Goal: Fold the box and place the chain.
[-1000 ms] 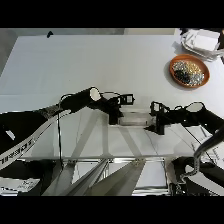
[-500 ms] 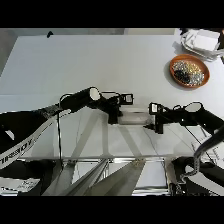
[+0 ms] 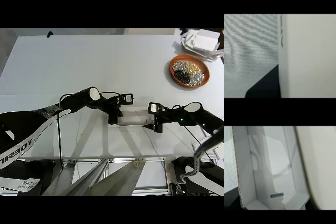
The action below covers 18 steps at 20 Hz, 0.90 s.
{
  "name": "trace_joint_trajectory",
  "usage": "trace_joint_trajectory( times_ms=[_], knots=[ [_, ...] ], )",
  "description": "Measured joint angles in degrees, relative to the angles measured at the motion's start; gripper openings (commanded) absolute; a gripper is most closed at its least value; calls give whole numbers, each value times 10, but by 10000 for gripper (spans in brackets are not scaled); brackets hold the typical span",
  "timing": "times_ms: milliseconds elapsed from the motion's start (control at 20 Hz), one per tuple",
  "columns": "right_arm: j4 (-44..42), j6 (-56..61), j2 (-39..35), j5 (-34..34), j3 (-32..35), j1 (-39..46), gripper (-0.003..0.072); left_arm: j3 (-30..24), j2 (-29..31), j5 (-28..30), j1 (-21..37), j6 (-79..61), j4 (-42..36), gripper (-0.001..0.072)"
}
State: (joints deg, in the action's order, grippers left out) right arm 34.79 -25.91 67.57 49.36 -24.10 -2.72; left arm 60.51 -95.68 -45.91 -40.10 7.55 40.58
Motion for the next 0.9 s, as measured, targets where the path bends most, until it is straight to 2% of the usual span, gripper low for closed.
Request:
trace_joint_trajectory(
  times_ms=[50,100,200,300,350,450,900],
  knots=[
    [0,0,-1,0,0,0,694,0,0,0,0,0,0,12],
    [-1,0,-1,2,0,0,644,0,0,0,0,0,0,12],
    [-1,2,-2,5,0,0,476,0,0,0,0,0,0,12],
    [1,3,-3,6,0,0,437,0,0,0,0,-1,0,12],
    [3,3,-3,6,0,0,395,0,0,0,0,-1,0,12],
    [7,3,-1,6,0,0,362,0,0,0,0,-1,0,12],
    [19,-3,4,-7,8,0,362,0,0,0,0,-1,-1,12]
  ],
)
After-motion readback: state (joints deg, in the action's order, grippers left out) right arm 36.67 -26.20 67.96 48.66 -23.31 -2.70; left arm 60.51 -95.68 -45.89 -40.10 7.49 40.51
